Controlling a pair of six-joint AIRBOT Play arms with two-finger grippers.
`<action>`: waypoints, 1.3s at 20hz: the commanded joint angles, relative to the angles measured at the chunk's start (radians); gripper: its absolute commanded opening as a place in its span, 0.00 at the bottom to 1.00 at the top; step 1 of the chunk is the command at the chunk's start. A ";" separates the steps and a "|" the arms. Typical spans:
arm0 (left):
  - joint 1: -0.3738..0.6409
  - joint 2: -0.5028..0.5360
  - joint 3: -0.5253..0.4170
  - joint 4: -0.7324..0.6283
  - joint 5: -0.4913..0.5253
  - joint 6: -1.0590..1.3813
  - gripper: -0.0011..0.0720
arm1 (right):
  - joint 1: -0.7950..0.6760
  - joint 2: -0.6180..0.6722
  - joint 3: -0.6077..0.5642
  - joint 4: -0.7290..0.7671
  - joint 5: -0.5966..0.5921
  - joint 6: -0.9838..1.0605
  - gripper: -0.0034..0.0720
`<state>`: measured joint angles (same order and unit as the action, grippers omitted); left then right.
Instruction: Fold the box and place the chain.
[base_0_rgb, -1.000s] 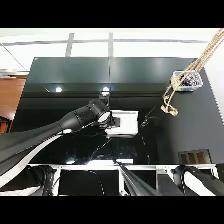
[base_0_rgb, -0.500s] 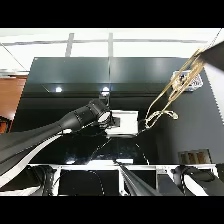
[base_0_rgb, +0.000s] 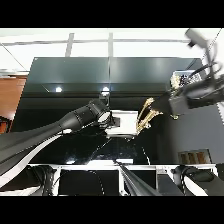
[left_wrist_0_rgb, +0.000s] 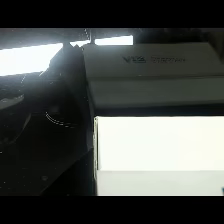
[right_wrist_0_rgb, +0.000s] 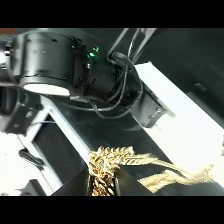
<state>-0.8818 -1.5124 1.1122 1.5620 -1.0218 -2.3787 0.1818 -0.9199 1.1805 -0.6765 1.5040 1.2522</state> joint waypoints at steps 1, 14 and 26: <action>0.001 0.000 0.001 0.000 0.000 0.000 0.06 | 0.008 -0.006 -0.186 0.106 -0.167 -0.032 0.06; 0.001 0.000 0.001 0.000 0.001 0.000 0.06 | 0.007 -0.035 -0.434 0.145 -0.310 -0.063 0.06; 0.001 0.000 0.001 0.000 0.001 0.000 0.06 | 0.028 -0.134 -0.433 0.087 -0.352 -0.064 0.47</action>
<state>-0.8818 -1.5124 1.1122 1.5620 -1.0214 -2.3787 0.2363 -1.0393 0.7467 -0.5587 1.1320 1.1896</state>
